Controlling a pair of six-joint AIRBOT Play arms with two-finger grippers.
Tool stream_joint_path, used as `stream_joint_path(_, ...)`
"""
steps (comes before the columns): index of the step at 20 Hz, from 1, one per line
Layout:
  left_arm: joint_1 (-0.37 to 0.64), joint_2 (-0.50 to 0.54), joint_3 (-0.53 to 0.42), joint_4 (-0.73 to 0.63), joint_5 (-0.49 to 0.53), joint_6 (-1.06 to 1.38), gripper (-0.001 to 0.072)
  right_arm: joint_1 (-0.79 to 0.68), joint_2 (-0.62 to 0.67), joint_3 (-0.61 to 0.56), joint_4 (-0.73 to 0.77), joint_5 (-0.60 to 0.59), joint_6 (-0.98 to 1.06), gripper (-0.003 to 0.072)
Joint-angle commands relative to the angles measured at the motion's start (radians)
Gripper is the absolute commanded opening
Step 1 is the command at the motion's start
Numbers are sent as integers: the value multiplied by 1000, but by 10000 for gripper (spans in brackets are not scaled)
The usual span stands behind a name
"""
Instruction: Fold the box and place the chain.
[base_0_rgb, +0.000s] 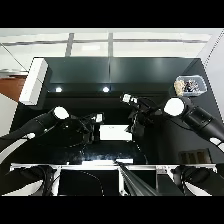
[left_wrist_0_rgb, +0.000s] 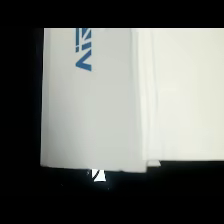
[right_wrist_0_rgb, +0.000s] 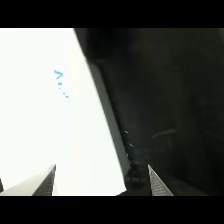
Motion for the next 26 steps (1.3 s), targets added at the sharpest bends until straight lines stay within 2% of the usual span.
stream_joint_path(1, 0, 1, 1, 0, -3, -1, 539, 24, 2, 2, 1, 55, -23, 707)
stream_joint_path(4, 0, 1, 1, 0, -4, -1, 538, 24, 26, 8, 3, 105, -7, 707)
stream_joint_path(8, 0, 1, 1, 0, -5, -1, 539, 27, 34, 0, -1, 100, 35, 706)
stream_joint_path(16, 0, 1, 1, 0, -4, -1, 539, 39, 2, -32, 5, -45, 48, 697)
stream_joint_path(17, 0, 1, 1, 0, -4, -1, 539, 39, 2, -32, 5, -54, 49, 630)
stream_joint_path(20, 0, 1, 1, 0, -4, -1, 538, 41, 2, -32, 2, -33, 49, 362)
stream_joint_path(21, 0, 1, 1, 0, -4, -1, 538, 48, 2, -32, -1, -23, 49, 300)
stream_joint_path(26, 0, 1, 1, 0, -4, -1, 538, 82, 2, -32, -2, -24, 49, 299)
